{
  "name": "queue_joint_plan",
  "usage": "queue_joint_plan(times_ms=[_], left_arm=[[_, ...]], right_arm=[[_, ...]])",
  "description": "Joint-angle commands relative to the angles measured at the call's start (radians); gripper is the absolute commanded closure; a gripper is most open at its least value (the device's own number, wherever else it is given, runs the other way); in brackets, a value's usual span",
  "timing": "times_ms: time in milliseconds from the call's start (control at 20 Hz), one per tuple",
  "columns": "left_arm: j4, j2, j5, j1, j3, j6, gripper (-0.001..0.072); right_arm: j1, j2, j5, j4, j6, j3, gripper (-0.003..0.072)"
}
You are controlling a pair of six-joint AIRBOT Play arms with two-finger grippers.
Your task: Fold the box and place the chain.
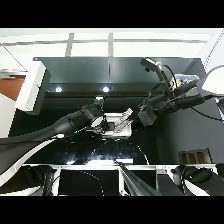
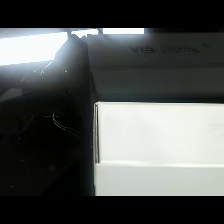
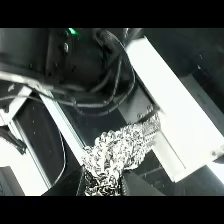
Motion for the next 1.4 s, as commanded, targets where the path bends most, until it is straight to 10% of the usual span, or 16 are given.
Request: queue_joint_plan(times_ms=[0,1350], left_arm=[[-0.001,0.001,-0.002,0.0,0.0,0.001,0.0682],[-0.001,0.001,-0.01,0.0,0.0,0.001,0.0682]], right_arm=[[0.027,-0.007,-0.047,0.017,0.0,-0.014,0.0646],[0.027,-0.035,-0.16,-0.016,0.084,-0.15,0.0646]])
